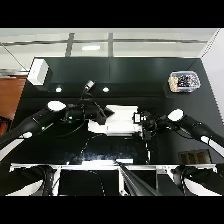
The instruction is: Fold the box and place the chain.
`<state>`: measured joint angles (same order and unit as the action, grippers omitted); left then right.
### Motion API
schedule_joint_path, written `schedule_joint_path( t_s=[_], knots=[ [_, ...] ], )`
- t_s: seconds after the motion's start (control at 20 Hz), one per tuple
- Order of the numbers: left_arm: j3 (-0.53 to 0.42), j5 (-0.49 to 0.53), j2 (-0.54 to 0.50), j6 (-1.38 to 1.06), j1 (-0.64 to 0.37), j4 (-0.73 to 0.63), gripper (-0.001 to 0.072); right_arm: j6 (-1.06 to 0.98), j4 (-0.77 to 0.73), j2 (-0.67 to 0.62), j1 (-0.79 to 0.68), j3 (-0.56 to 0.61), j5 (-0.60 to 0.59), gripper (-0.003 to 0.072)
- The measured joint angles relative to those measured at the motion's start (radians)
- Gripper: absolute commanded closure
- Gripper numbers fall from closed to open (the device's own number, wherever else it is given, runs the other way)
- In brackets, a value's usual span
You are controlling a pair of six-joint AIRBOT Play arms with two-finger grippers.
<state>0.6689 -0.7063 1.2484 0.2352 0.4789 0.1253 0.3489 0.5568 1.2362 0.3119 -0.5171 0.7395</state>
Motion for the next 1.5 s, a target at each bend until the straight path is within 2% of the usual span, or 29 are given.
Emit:
schedule_joint_path(
  t_s=[0.1,0.2,0.5,0.75,1.0,1.2,1.25,1.35,1.4,1.5],
  knots=[
    [0.004,0.038,0.020,-0.017,-0.020,0.024,0.0685,0.000,-0.001,0.000,0.000,0.000,0.000,0.0197],
    [0.024,0.049,0.051,0.009,-0.026,0.108,0.0685,0.000,-0.003,0.000,0.000,0.000,0.000,0.0197],
    [0.130,0.010,0.165,0.196,0.004,0.433,0.0685,0.000,-0.005,0.000,0.000,0.000,0.000,0.0197],
    [0.207,-0.042,0.200,0.271,0.005,0.605,0.0686,0.001,-0.005,0.000,0.000,0.000,0.003,0.0197],
    [0.256,-0.148,0.096,0.318,-0.032,0.711,0.0686,0.000,-0.007,0.001,0.000,0.000,-0.001,0.0197],
    [0.178,-0.200,-0.041,0.363,-0.083,0.749,0.0684,0.000,-0.007,0.001,0.000,0.000,-0.001,0.0197],
    [0.149,-0.200,-0.067,0.343,-0.090,0.746,0.0616,-0.001,-0.007,0.001,0.000,0.000,-0.001,0.0197],
    [0.095,-0.222,-0.100,0.267,-0.091,0.737,0.0033,-0.001,-0.007,0.001,0.000,0.000,-0.001,0.0197],
    [0.072,-0.218,-0.107,0.219,-0.085,0.736,-0.0002,-0.001,-0.007,0.001,0.000,0.000,-0.001,0.0197],
    [0.043,-0.192,-0.105,0.115,-0.066,0.734,-0.0002,-0.001,-0.006,0.001,0.000,0.000,0.000,0.0197]
  ],
)
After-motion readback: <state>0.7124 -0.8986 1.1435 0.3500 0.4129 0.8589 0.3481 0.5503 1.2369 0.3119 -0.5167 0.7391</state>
